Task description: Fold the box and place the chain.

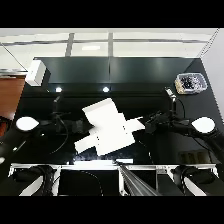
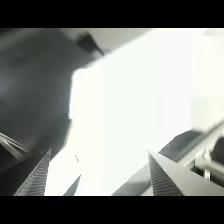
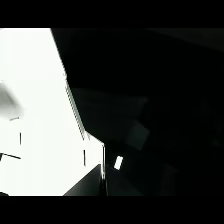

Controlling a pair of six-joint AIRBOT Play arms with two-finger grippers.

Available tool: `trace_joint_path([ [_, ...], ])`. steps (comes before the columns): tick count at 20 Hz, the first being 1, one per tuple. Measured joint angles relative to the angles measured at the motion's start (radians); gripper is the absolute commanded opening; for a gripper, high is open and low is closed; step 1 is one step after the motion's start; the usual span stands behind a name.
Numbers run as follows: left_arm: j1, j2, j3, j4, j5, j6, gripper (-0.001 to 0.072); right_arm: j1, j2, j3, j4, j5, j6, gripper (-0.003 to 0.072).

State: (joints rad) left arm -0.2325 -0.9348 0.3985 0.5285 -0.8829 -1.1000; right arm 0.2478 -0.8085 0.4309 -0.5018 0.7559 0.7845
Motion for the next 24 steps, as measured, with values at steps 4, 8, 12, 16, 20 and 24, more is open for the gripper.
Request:
trace_joint_path([
  [4,-0.025,-0.185,0.060,-0.068,-0.010,0.140,0.0704,0.015,0.001,-0.002,0.003,-0.009,0.017,0.0014],
  [8,-0.031,-0.331,0.144,-0.127,-0.127,0.364,0.0694,0.019,0.000,-0.002,0.003,-0.008,0.027,0.0014],
  [12,0.003,-0.463,0.230,-0.101,-0.274,0.462,0.0371,0.019,0.000,-0.002,0.002,-0.003,0.037,0.0014],
  [16,0.061,-0.543,0.275,-0.090,-0.388,0.517,0.0156,0.019,0.000,-0.002,-0.002,-0.001,0.051,0.0014],
  [20,0.089,-0.566,0.296,-0.076,-0.437,0.544,0.0156,0.019,0.001,-0.002,-0.006,0.006,0.058,0.0014],
  [24,0.097,-0.573,0.313,-0.065,-0.446,0.554,0.0163,0.019,0.001,-0.002,-0.008,0.009,0.061,0.0014],
])
